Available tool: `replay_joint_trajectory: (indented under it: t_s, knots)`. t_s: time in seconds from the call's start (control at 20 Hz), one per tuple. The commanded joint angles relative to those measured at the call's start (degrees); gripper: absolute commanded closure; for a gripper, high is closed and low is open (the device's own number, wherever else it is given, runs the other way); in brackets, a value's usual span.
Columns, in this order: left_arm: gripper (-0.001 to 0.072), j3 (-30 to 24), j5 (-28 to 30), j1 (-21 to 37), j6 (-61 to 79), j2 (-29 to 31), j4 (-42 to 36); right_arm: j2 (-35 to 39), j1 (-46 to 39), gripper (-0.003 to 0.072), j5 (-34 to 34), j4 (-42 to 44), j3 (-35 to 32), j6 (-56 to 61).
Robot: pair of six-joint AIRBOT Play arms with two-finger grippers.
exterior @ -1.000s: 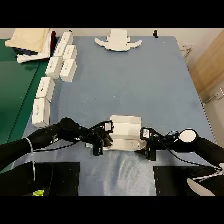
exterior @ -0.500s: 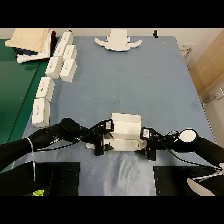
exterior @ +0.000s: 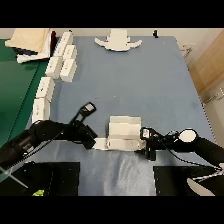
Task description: Fold the box.
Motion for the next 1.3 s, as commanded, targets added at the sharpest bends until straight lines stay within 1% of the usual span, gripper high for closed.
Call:
replay_joint_trajectory:
  t_s: [0.0,0.05,0.15,0.25,0.35,0.45,0.55,0.7,0.8,1.0,1.1,1.15,1.2,1.25]
  knots:
    - [0.0695,-0.37,-6.16,4.46,-42.60,9.92,15.50,0.00,-0.02,0.0092,-0.02,0.00,0.02,0.00]
    - [0.0695,-0.74,-8.15,6.32,-47.93,10.08,17.07,0.00,0.00,0.0091,-0.02,-0.02,0.02,-0.02]
    - [0.0695,-1.88,-12.20,10.34,-50.90,8.13,16.13,0.00,-0.02,0.0091,-0.02,-0.02,0.02,0.00]
    - [0.0695,-3.34,-12.63,12.39,-49.53,4.63,13.31,0.00,0.00,0.0092,0.00,-0.02,0.02,0.00]
    - [0.0695,-4.59,-11.02,12.37,-48.76,0.33,11.74,0.00,-0.02,0.0091,0.00,0.00,0.02,0.00]
    - [0.0695,-5.29,-8.41,12.35,-42.60,-4.52,6.25,0.00,0.00,0.0091,0.00,-0.02,0.02,-0.02]
    - [0.0695,-5.51,-5.86,12.33,-33.99,-9.05,-2.78,0.00,-0.02,0.0091,0.00,-0.02,0.02,0.00]
    - [0.0696,-5.53,-5.33,11.80,-22.18,-13.68,-15.56,0.00,-0.02,0.0091,0.00,-0.02,0.02,0.00]
    - [0.0697,-5.53,-3.98,9.31,-18.71,-12.90,-19.69,0.00,-0.02,0.0091,-0.02,0.00,0.02,0.00]
    - [0.0696,-5.53,-0.02,3.50,-18.82,-8.63,-20.11,0.00,0.00,0.0091,-0.02,0.00,0.02,-0.02]
    - [0.0691,-5.51,1.27,1.66,-18.64,-7.96,-20.09,0.00,0.00,0.0091,-0.02,-0.02,0.02,0.00]
    - [0.0488,-5.51,1.70,1.16,-18.71,-7.96,-20.09,0.00,-0.02,0.0091,-0.02,-0.02,0.02,0.00]
    - [0.0179,-5.51,2.16,0.90,-19.02,-7.96,-20.26,0.00,-0.02,0.0091,-0.02,-0.02,0.02,0.00]
    - [0.0183,-5.46,2.32,0.90,-18.99,-7.96,-20.52,0.00,-0.02,0.0091,-0.02,-0.02,0.02,0.00]
